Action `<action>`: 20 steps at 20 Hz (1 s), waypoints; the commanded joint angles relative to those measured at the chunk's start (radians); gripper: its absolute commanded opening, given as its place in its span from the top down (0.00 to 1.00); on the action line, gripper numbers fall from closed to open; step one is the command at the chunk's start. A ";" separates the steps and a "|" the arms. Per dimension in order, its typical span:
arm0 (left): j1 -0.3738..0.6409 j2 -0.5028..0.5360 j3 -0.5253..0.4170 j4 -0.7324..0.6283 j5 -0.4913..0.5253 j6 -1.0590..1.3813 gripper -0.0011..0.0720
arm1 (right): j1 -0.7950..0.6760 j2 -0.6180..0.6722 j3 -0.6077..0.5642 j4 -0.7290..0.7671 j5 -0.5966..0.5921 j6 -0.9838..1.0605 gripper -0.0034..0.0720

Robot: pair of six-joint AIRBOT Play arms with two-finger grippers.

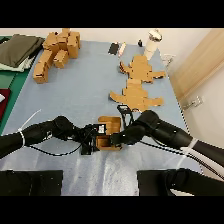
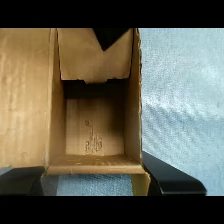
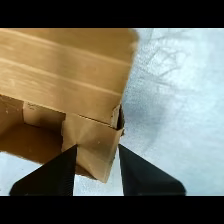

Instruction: Fold the box.

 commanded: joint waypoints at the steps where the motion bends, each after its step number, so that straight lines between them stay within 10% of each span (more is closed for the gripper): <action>1: 0.000 0.000 0.001 0.000 0.000 0.000 0.16 | 0.086 -0.106 0.091 -0.130 -0.123 0.206 0.47; 6: 0.000 0.000 0.001 0.000 0.000 0.000 0.16 | 0.102 -0.190 0.145 -0.148 -0.159 0.272 0.59; 9: 0.000 0.000 0.001 0.000 0.000 0.000 0.16 | 0.102 -0.193 0.145 -0.147 -0.161 0.274 0.93; 12: 0.000 0.000 0.001 0.000 0.000 0.000 0.16 | 0.102 -0.193 0.145 -0.143 -0.156 0.275 0.95; 13: 0.000 0.000 0.001 0.000 0.000 0.000 0.16 | 0.102 -0.193 0.145 -0.143 -0.156 0.274 0.94; 15: 0.000 0.000 0.001 0.000 0.000 0.000 0.15 | 0.102 -0.192 0.145 -0.132 -0.157 0.274 0.57; 20: 0.000 0.000 0.001 0.000 0.000 0.000 0.16 | 0.101 -0.148 0.158 -0.118 -0.200 0.274 0.39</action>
